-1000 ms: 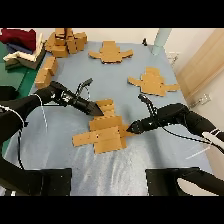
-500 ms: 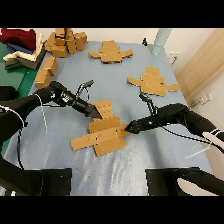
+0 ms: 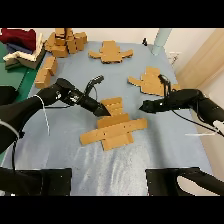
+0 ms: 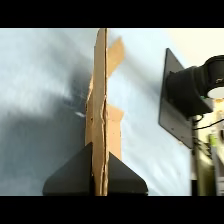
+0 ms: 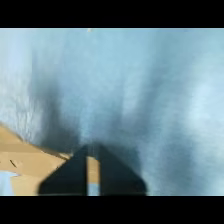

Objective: Fold the box.

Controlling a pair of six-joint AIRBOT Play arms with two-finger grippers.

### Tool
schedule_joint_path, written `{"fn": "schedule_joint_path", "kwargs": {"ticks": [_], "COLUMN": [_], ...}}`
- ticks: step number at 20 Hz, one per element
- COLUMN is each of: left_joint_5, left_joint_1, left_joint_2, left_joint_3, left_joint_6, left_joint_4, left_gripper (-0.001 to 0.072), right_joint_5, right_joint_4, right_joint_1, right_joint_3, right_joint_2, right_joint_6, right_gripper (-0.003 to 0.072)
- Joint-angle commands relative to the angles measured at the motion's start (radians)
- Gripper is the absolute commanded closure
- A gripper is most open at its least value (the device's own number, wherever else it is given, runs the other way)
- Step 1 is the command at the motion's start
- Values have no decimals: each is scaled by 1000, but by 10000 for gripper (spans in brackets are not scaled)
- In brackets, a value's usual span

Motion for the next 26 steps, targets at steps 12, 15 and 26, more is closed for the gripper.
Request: {"fn": "schedule_joint_path", "kwargs": {"ticks": [12, 15, 26], "left_joint_5": [275, 264, 260], "left_joint_1": [-193, -192, -192], "left_joint_2": [30, 18, 15], "left_joint_3": [-87, -87, -87], "left_joint_6": [338, 339, 372], "left_joint_4": [76, 77, -1], "left_gripper": [698, 698, 698], "right_joint_5": [73, 77, 77], "right_joint_4": [2, 2, 2], "right_joint_1": [91, 92, 92], "right_joint_3": [45, 45, 45], "right_joint_2": [-39, -40, -40], "right_joint_6": [86, 86, 86], "right_gripper": [673, 673, 673]}}
